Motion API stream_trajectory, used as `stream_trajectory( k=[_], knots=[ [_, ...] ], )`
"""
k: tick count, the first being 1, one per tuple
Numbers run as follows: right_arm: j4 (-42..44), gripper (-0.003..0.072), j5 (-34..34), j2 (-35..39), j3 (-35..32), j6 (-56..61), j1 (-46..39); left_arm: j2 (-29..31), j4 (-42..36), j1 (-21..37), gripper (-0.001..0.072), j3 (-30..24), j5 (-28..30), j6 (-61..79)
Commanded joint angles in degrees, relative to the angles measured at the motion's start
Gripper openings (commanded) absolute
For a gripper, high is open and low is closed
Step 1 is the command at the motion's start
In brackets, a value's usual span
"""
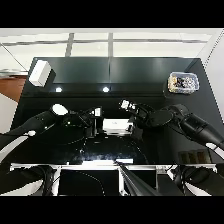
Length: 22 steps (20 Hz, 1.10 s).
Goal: Fold the box and place the chain.
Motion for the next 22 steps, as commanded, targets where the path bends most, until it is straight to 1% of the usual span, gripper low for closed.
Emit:
stream_trajectory(
  k=[1,8,12,16,17,18,19,22],
  knots=[
    [-0.28,0.0414,0.00,-1.07,-0.04,0.04,0.35,-0.04,0.00,-0.02,0.0340,0.00,0.02,-0.04],
    [-0.35,0.0415,-0.46,-0.68,0.72,0.50,0.31,-0.04,0.00,-0.02,0.0340,0.00,0.02,-0.04],
    [-1.27,0.0415,-2.93,0.79,3.37,3.08,0.20,-0.04,-0.02,-0.02,0.0340,0.00,0.02,-0.04],
    [-1.18,0.0415,-5.49,2.45,4.31,6.71,-0.98,-0.04,-0.02,-0.02,0.0340,0.00,0.02,-0.07],
    [-0.94,0.0397,-6.27,2.67,4.31,8.48,-1.86,-0.04,-0.02,-0.02,0.0340,0.00,0.02,-0.07],
    [-0.15,0.0170,-7.39,2.67,4.31,9.68,-2.80,-0.04,0.00,-0.02,0.0340,0.00,0.02,-0.07],
    [1.81,0.0017,-7.91,2.64,4.13,10.36,-3.87,-0.04,-0.02,-0.02,0.0340,0.00,0.02,-0.07],
    [13.99,0.0016,-7.78,1.64,3.52,10.51,-6.05,-0.04,0.00,-0.02,0.0340,0.00,0.04,-0.04]
  ],
)
